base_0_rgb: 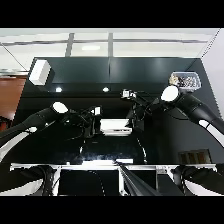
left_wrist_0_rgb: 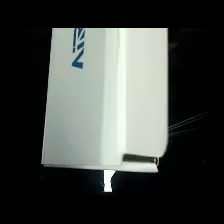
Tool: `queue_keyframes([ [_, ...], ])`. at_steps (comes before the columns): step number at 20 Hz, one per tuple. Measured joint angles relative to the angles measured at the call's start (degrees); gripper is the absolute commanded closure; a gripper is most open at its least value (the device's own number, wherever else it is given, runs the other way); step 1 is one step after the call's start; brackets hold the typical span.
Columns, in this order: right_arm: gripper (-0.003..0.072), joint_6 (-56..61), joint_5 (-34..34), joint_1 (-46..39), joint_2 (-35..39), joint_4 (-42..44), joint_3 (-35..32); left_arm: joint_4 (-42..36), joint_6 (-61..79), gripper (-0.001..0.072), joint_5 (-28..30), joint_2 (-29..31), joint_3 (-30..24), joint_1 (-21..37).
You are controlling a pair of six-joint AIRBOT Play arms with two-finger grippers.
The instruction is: Fold the box and place the chain.
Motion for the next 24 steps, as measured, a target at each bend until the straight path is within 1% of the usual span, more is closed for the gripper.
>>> queue_keyframes([
  [24,0.0327,0.0,-3.1,2.8,0.0,0.2,-1.7,0.1,0.1,0.0208,-0.2,0.0,0.0,0.0],
])
